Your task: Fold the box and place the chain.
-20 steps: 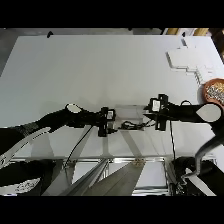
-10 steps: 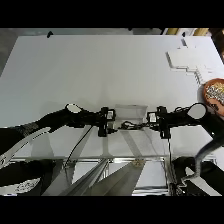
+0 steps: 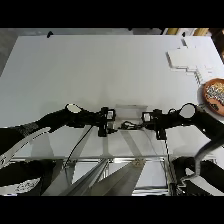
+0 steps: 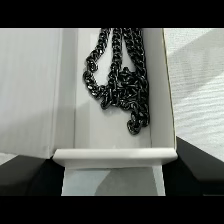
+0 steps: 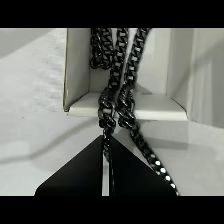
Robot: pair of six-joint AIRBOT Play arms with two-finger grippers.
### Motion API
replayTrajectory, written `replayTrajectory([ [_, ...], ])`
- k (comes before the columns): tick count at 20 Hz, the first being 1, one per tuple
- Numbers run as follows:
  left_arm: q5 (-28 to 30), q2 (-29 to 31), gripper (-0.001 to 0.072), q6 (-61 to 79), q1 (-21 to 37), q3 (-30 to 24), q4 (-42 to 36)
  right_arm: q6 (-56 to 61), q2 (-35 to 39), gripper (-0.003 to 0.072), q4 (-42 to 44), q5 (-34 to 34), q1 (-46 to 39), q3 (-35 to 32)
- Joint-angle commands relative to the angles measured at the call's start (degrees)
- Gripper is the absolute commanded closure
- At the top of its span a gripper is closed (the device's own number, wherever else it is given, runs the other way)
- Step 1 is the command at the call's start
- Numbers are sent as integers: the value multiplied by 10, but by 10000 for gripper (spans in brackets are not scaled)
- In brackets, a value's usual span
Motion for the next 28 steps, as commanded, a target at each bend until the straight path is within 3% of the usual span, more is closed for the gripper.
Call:
replayTrajectory([
  [1,0,0,681,0,0,0,0,92,60,670,-30,29,1,0],
  [3,0,0,681,0,0,0,0,137,125,670,-3,31,1,0],
  [5,0,0,681,0,0,0,0,161,177,670,81,27,1,0],
  [8,0,0,681,0,0,0,0,159,190,670,247,17,1,0],
  [10,0,0,681,0,0,0,0,159,182,670,287,-19,19,0],
  [17,0,0,681,0,0,0,0,159,89,666,279,-192,182,0],
  [21,0,0,681,0,0,0,0,159,50,490,264,-202,187,0],
  [23,0,0,681,0,0,0,0,164,59,481,195,-176,180,20],
  [26,0,0,681,0,0,0,0,151,98,486,81,-66,119,63],
  [28,0,0,681,0,0,0,0,79,126,486,2,17,60,71],
])
